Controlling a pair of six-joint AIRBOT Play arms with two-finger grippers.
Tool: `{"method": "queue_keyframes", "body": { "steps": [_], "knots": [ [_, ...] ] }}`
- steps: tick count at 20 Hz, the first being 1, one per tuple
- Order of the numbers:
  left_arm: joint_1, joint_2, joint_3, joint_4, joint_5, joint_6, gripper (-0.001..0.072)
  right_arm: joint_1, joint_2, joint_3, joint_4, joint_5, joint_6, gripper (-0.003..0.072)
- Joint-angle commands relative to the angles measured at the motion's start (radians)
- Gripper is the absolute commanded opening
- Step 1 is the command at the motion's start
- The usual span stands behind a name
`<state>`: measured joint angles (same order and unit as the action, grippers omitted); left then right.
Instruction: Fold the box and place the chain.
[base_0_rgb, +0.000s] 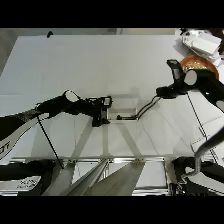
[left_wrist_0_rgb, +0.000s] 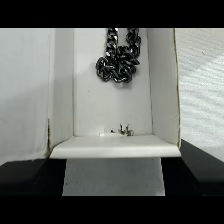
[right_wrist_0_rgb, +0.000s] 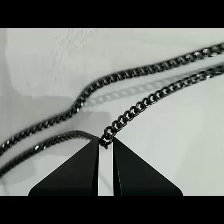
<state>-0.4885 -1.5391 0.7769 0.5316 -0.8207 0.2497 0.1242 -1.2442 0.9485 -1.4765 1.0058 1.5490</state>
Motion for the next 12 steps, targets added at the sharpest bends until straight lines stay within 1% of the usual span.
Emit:
{"method": "queue_keyframes", "body": {
  "steps": [1,4,7,9,12],
  "knots": [
    [0.001,0.001,0.000,0.000,-0.005,0.000,0.0151,0.018,0.161,0.001,-0.004,0.089,-0.032,0.0019],
    [0.001,0.001,0.000,0.000,-0.006,0.000,0.0151,0.093,0.309,0.001,0.003,0.137,-0.032,0.0019],
    [0.001,0.001,0.000,0.000,-0.006,0.000,0.0151,0.209,0.429,0.001,0.026,0.138,-0.015,0.0019],
    [0.001,0.001,0.000,0.000,-0.006,0.000,0.0151,0.294,0.472,0.001,0.040,0.130,-0.001,0.0019],
    [0.001,0.001,0.000,0.000,-0.006,0.000,0.0151,0.406,0.487,0.001,0.079,0.088,0.019,0.0019]
  ]
}}
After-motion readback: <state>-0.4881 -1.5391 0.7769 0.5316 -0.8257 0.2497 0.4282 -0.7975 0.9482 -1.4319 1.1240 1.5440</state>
